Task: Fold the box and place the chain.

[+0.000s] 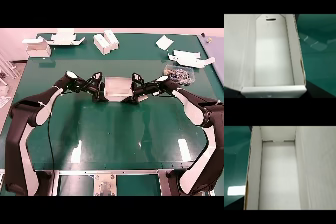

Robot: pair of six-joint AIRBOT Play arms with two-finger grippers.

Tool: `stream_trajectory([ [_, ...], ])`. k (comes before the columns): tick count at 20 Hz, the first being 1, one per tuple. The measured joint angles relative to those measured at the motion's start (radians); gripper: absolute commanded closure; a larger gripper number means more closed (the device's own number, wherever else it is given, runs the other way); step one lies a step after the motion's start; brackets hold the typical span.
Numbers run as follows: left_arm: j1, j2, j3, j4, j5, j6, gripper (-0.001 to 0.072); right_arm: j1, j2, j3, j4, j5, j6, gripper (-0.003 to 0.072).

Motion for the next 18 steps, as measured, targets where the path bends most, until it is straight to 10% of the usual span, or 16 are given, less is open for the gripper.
stream_trajectory([
  [18, 0.000, 0.000, 0.000, 0.024, -0.001, -0.007, 0.0305, 0.000, 0.000, 0.000, -0.002, 0.002, 0.001, 0.0088],
])
